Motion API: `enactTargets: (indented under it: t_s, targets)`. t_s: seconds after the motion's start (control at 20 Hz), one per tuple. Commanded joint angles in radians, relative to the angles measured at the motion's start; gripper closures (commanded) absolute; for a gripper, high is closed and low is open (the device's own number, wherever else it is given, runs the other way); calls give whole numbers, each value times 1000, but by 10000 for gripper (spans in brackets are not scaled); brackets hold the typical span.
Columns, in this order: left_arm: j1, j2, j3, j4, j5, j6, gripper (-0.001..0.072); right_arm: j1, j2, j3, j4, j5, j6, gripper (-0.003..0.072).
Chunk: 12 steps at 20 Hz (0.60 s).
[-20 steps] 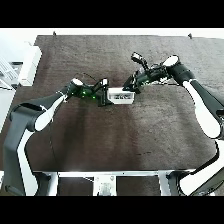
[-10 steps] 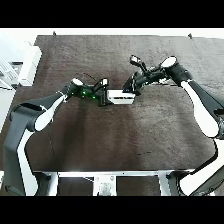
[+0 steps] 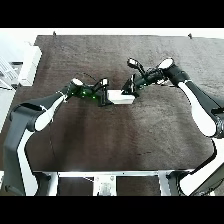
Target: Fold the box and place the chain.
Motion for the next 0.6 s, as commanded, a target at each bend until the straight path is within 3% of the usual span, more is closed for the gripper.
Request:
enactTargets:
  t_s: [0.0, 0.55]
  targets:
    - [0, 0, 0, 0, 0, 0, 182, 1, -1, 1, -5, -40, -18, 384]
    - [0, -1, 0, 0, 0, 0, 182, 5, 2, 2, -3, -50, -23, 383]
